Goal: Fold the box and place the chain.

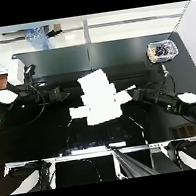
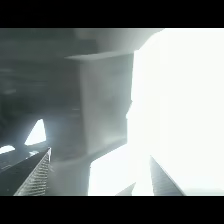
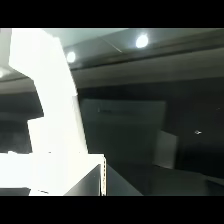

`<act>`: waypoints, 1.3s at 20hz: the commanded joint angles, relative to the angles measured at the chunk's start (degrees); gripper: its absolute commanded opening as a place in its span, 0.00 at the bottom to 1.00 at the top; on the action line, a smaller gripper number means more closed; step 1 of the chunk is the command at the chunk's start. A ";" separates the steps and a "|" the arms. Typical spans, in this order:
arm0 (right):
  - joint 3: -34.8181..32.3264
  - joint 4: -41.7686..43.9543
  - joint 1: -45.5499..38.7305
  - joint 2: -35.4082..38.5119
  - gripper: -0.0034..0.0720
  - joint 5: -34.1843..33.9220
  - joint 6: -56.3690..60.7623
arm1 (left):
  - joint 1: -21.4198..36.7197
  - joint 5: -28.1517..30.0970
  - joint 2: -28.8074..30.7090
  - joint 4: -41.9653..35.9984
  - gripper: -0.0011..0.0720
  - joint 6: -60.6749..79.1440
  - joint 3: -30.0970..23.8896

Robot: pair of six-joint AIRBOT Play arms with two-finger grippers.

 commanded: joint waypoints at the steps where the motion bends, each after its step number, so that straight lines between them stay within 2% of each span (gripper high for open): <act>1: -1.11 2.40 6.01 0.33 0.06 -5.99 -2.12 | -1.03 -0.68 -5.68 -7.69 0.97 4.96 2.25; 3: -1.11 2.40 6.19 0.33 0.06 -6.01 -1.99 | -1.09 -3.91 -10.21 -7.96 0.97 4.98 4.42; 7: -1.11 2.43 6.21 0.22 0.06 -6.40 -1.88 | -1.62 -14.43 -21.33 -10.67 0.97 10.29 11.02; 13: -1.11 2.19 6.21 0.04 0.07 -6.43 -1.88 | -4.31 -17.55 -31.63 -11.21 0.97 8.46 19.30; 18: -1.11 2.03 6.21 0.04 0.07 -6.64 -1.92 | -7.50 -33.79 -38.16 -13.64 0.96 20.59 26.69; 21: -1.11 2.01 6.21 0.04 0.06 -6.60 -1.90 | -7.91 -39.15 -39.87 -13.68 0.85 25.16 29.16; 24: -1.11 2.01 6.21 0.04 0.07 -6.62 -1.92 | -8.07 -40.72 -41.86 -13.29 0.83 25.27 30.77; 26: -1.11 2.01 6.23 0.04 0.06 -6.60 -1.90 | -8.04 -40.44 -42.36 -13.22 0.67 25.33 31.78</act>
